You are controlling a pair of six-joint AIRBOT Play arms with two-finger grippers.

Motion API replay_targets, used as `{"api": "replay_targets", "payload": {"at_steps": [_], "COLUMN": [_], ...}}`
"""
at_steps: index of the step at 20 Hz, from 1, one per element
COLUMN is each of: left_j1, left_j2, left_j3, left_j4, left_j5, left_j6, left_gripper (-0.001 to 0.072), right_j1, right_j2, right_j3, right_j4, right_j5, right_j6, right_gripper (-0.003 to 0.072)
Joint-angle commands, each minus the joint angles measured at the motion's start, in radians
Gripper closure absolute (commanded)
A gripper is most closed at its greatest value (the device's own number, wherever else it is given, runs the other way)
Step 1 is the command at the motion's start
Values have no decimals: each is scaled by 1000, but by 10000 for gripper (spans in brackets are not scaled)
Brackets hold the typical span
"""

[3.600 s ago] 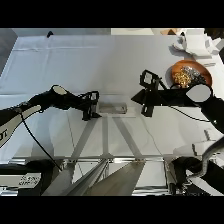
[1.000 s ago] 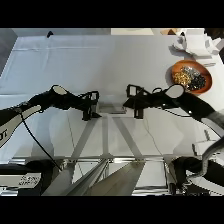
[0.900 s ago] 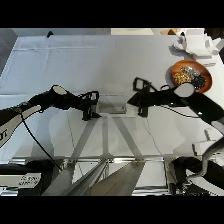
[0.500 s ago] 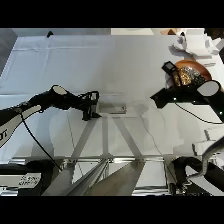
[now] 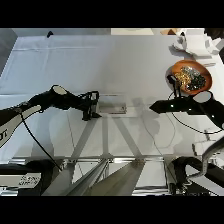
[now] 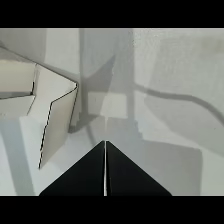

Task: Fold the box and place the chain.

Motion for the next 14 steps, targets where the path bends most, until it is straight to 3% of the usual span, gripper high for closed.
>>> {"api": "replay_targets", "payload": {"at_steps": [1,8,14], "left_j1": [0,-1,-1], "left_j2": [0,0,0], "left_j3": [0,0,0], "left_j4": [0,0,0], "left_j5": [0,0,0], "left_j6": [0,0,0], "left_gripper": [435,435,435], "right_j1": [32,148,154], "right_j2": [-58,-140,-140], "right_j3": [-10,-10,-10], "right_j4": [72,158,197], "right_j5": [-19,-76,-56], "right_j6": [6,-25,-60], "right_gripper": [684,684,684]}}
